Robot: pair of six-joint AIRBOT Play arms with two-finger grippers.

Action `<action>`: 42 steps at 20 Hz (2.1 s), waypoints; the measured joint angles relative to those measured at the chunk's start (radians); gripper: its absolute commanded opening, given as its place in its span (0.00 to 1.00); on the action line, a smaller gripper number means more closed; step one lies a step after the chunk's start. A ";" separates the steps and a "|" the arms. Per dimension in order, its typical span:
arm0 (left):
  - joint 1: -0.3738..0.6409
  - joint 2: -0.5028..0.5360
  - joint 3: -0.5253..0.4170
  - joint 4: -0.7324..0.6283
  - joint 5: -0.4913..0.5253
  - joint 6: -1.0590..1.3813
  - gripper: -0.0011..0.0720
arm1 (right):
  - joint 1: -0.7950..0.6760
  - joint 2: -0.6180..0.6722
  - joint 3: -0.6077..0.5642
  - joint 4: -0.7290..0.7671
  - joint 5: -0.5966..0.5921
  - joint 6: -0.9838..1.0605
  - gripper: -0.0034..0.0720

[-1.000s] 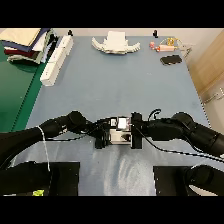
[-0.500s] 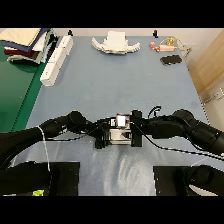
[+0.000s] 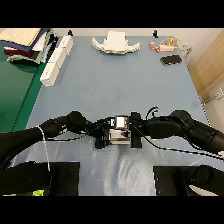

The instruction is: Fold the box.

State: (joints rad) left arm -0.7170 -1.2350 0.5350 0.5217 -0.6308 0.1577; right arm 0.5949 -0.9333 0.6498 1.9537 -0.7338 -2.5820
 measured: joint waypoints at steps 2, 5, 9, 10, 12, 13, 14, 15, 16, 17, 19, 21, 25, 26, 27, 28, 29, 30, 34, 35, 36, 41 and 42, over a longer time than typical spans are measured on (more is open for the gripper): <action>0.000 0.000 0.000 0.000 0.000 0.001 0.58 | 0.000 -0.001 0.000 0.001 -0.008 0.002 0.15; 0.000 0.000 0.000 0.001 0.000 0.002 0.58 | 0.000 -0.002 0.001 0.001 -0.016 0.019 0.09; 0.000 0.000 0.000 0.002 0.000 0.003 0.58 | 0.000 -0.002 0.001 0.010 -0.030 0.030 0.10; 0.000 0.000 0.000 0.002 0.000 0.003 0.58 | 0.000 -0.002 0.001 0.016 -0.035 0.031 0.10; 0.000 0.000 0.000 0.002 0.001 0.003 0.58 | 0.000 -0.002 0.001 0.027 -0.047 0.034 0.21; 0.000 0.000 0.000 0.002 0.000 0.004 0.58 | 0.000 -0.003 0.000 0.030 -0.061 0.034 0.21; 0.000 0.000 0.000 0.003 0.000 0.006 0.58 | -0.001 -0.003 0.000 0.027 -0.072 0.034 0.21; 0.000 0.000 0.000 0.003 0.000 0.006 0.58 | -0.001 -0.003 0.000 0.031 -0.072 0.035 0.21; 0.000 0.000 0.000 0.002 0.000 0.006 0.58 | -0.001 -0.003 0.000 0.035 -0.072 0.035 0.21; 0.000 0.000 0.000 0.002 0.000 0.005 0.58 | -0.001 -0.003 0.000 0.038 -0.072 0.035 0.21; 0.000 0.000 0.000 0.002 0.000 0.004 0.58 | -0.002 -0.003 0.000 0.047 -0.069 0.035 0.21; 0.000 0.000 0.000 0.002 0.000 0.004 0.58 | -0.002 -0.003 0.000 0.059 -0.066 0.035 0.21; 0.000 0.000 0.000 0.002 0.000 0.003 0.58 | -0.002 0.009 0.000 0.082 -0.063 0.035 0.46; 0.000 0.000 0.000 0.002 0.000 0.003 0.58 | -0.002 0.016 0.000 0.085 -0.065 0.043 0.46; 0.000 0.000 0.000 0.002 0.000 0.003 0.58 | -0.002 0.025 0.000 0.085 -0.066 0.055 0.42; 0.000 0.000 0.000 0.001 0.000 0.002 0.58 | -0.002 0.034 0.000 0.080 -0.067 0.078 0.22; 0.000 0.000 0.000 0.002 0.000 0.002 0.58 | -0.002 0.044 0.000 0.073 -0.068 0.116 0.05; 0.000 0.000 0.000 0.001 0.000 0.002 0.58 | -0.003 0.053 0.000 0.064 -0.068 0.173 0.05; 0.000 0.000 0.000 0.001 0.000 0.002 0.58 | -0.003 0.076 -0.026 0.053 -0.028 0.385 0.05; 0.000 0.000 0.000 0.001 0.000 0.002 0.58 | -0.003 0.081 -0.043 0.068 0.003 0.417 0.05; 0.000 0.000 0.000 0.001 0.000 0.002 0.58 | -0.003 0.090 -0.066 0.092 0.041 0.445 0.05; 0.000 0.000 0.000 0.001 0.000 0.002 0.58 | 0.000 0.181 -0.219 0.232 0.277 0.542 0.05; 0.000 0.000 0.000 0.001 0.000 0.002 0.58 | 0.003 0.205 -0.249 0.248 0.315 0.563 0.05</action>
State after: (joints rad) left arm -0.7170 -1.2350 0.5350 0.5228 -0.6304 0.1596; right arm 0.5980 -0.7280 0.4007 2.2013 -0.4191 -2.0193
